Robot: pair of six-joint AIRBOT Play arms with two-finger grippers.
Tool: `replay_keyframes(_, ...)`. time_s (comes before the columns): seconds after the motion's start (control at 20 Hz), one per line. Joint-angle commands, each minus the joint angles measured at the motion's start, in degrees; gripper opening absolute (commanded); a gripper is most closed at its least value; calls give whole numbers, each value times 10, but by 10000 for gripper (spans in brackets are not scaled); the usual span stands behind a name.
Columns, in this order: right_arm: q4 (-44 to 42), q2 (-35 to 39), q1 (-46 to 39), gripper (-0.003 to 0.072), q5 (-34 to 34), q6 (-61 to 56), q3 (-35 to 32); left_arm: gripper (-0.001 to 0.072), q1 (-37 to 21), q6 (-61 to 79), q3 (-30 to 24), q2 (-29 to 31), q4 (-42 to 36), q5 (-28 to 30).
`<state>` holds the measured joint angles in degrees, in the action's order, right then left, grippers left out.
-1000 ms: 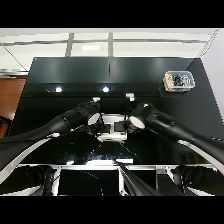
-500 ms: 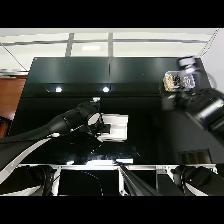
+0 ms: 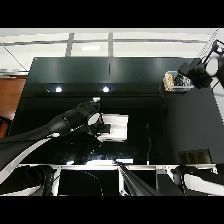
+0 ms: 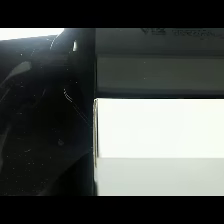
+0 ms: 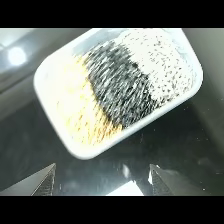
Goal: Fold the box and place the chain.
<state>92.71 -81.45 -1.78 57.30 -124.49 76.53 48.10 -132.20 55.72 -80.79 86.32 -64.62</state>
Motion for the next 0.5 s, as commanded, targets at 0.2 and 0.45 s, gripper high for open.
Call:
replay_keyframes(0.2,-96,-198,-39,603,86,-52,192,30,0,0,0,0,0,0)
replay_keyframes(0.45,-122,-223,-39,603,60,-86,192,30,0,0,0,0,0,0)
